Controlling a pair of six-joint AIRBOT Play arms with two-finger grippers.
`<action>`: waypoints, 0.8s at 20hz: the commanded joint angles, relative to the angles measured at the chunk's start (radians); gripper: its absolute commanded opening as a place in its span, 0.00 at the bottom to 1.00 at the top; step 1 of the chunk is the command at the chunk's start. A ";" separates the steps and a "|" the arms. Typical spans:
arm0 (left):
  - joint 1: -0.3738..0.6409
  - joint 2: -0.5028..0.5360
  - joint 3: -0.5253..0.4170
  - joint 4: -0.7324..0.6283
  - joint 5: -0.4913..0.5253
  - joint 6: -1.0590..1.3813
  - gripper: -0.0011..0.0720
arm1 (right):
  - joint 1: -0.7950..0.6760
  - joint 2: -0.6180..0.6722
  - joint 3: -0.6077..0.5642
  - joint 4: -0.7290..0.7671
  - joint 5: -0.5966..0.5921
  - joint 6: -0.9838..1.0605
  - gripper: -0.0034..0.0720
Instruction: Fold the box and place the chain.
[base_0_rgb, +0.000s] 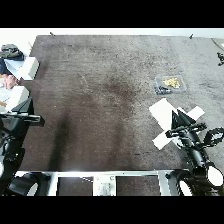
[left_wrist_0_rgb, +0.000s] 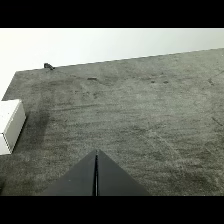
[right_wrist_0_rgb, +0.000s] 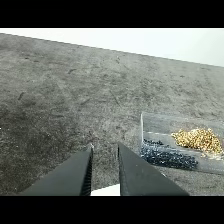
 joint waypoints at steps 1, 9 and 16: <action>0.000 0.000 -0.001 0.000 0.000 0.000 0.03 | 0.000 0.000 0.001 0.000 0.000 0.000 0.32; 0.000 0.000 -0.001 0.000 0.000 0.000 0.03 | 0.000 -0.002 0.118 -0.037 -0.034 -0.022 0.43; 0.000 0.000 -0.001 0.000 0.000 0.000 0.03 | -0.009 -0.415 0.381 -0.032 -0.115 -0.021 0.43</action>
